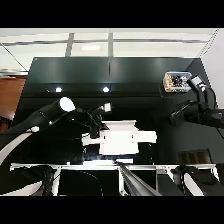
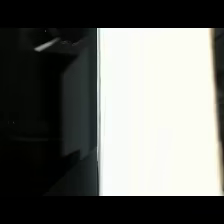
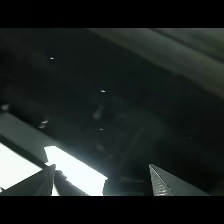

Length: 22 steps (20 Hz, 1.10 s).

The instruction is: Fold the box and place the chain.

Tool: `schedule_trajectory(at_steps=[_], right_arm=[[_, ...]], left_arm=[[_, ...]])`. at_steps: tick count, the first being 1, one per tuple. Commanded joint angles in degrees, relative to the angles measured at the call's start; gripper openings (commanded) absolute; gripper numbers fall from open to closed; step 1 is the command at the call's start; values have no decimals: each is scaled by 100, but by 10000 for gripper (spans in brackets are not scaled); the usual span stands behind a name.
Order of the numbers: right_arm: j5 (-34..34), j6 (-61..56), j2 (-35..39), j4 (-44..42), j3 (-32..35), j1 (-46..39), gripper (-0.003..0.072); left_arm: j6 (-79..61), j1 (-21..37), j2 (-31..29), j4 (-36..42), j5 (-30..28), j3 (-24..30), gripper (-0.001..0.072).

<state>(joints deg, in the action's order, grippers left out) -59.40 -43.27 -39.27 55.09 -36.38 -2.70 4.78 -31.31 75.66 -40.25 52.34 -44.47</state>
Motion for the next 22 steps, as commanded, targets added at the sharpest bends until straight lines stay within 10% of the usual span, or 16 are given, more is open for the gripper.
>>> schedule_trajectory(at_steps=[1, 13, 22], right_arm=[[-190, 1519, -24, 348, 162, 227, 670], [815, 2579, -33, -407, 1969, 2345, 670], [1528, 2942, -247, -299, 2094, 3727, 670]], left_arm=[[-439, -345, -4, -184, -728, 251, 26], [-437, -337, -9, -173, -688, 367, 28], [-433, -337, -9, -173, -686, 367, 29]])
